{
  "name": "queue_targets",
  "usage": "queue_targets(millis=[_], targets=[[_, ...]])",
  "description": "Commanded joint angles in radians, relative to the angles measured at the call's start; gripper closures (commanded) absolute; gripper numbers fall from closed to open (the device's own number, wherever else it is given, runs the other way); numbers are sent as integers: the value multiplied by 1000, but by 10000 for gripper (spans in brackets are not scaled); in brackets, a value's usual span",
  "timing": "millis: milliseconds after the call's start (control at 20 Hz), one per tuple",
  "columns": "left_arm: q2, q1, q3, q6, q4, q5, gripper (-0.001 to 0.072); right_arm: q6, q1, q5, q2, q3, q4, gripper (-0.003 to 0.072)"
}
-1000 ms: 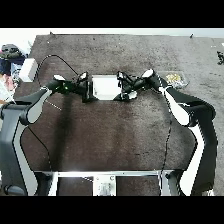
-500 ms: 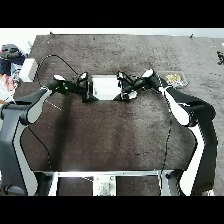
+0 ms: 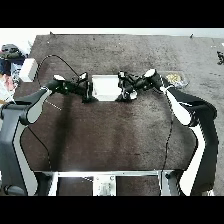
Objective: Fold the box and place the chain.
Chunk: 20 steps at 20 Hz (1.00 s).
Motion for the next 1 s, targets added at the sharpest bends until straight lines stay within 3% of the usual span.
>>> queue_targets(millis=[0, 450, 650, 750, 800, 950], targets=[[-1, 0, 0, 0, -2, 3, 305, 3, -21, 13, 19, 1, 4, -24], [-1, 0, 0, 0, -2, 4, 306, 3, -89, 117, 91, 2, -48, -23], [-1, 0, 0, 0, -2, 4, 305, 22, -94, 120, 143, 1, 19, 2], [-1, 0, 0, 0, -2, 4, 306, 37, -94, 138, 158, 1, 119, 606], [-1, 0, 0, 0, -2, 4, 306, 38, -92, 143, 158, 1, 174, 672], [-1, 0, 0, 0, -2, 5, 306, 75, -63, 93, 157, 0, 240, 672]])
